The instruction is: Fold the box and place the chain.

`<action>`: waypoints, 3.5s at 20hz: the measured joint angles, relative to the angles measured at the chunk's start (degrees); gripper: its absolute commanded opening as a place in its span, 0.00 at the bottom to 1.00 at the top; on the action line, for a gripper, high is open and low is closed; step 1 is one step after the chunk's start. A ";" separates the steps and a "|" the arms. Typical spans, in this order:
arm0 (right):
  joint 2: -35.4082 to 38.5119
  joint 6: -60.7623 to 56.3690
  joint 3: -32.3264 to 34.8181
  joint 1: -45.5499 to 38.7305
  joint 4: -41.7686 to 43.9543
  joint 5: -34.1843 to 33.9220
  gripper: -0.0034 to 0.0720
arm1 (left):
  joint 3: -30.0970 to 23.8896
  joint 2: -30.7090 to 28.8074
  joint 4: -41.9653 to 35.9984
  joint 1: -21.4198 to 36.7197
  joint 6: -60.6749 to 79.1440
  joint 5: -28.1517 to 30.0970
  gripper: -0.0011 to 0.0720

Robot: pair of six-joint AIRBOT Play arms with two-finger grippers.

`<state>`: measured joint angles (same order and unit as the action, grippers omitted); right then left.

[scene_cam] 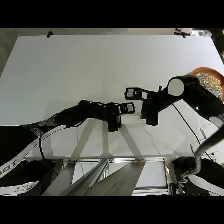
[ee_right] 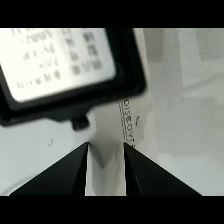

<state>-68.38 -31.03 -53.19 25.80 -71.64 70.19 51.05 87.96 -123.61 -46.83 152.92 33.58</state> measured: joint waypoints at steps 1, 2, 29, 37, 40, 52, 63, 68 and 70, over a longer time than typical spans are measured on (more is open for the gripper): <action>0.00 -0.15 0.39 0.61 -0.46 -0.66 0.33 | 0.02 0.00 0.02 0.00 0.00 0.00 0.49; 0.00 -0.59 0.72 1.16 -1.01 -1.27 0.33 | 0.02 0.00 0.00 0.00 0.00 0.00 0.49; 2.14 -4.76 6.51 4.87 -3.45 -7.08 0.29 | 0.02 0.00 0.07 0.00 0.09 -0.04 0.49; 2.82 -4.79 6.73 5.62 -4.22 -7.39 0.44 | 0.02 0.00 0.07 0.00 0.09 0.00 0.49; 4.33 -4.79 6.73 4.28 -4.11 -8.22 0.44 | 0.02 0.00 0.04 0.00 0.07 0.00 0.49; 9.86 0.70 12.37 -2.43 23.54 -9.84 0.06 | 0.02 0.00 0.02 0.00 0.04 0.00 0.49; 5.16 7.10 19.06 -5.77 40.02 -14.78 0.06 | 0.02 0.00 0.02 0.00 0.02 0.00 0.49; 3.63 7.69 19.23 -5.90 41.16 -15.30 0.06 | 0.02 0.00 0.02 0.00 0.02 0.00 0.49; 2.95 7.72 19.26 -5.90 41.31 -15.52 0.06 | 0.02 0.00 0.02 0.00 0.02 0.00 0.49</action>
<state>-65.43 -23.31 -33.93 19.90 -30.33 54.68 51.07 87.96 -123.59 -46.83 152.94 33.58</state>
